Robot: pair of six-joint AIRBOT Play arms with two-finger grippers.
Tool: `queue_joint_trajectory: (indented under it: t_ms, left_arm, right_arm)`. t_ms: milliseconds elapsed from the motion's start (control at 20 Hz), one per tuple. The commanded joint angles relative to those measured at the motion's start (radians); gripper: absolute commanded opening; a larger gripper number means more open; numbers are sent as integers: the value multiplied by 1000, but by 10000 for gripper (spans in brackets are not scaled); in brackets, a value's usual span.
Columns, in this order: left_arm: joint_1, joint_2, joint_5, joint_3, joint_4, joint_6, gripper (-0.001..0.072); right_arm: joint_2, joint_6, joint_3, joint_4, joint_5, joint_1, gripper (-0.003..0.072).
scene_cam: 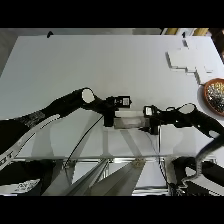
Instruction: Fold the box and place the chain.
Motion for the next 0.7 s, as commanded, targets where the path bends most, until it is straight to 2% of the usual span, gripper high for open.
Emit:
queue_joint_trajectory:
  t_ms: [0,650]
  left_arm:
    - [0,0,0,0,0,0,9]
    - [0,0,0,0,0,0,9]
  right_arm:
    - [-9,0,1,1,0,1,651]
    - [-36,0,1,2,1,2,639]
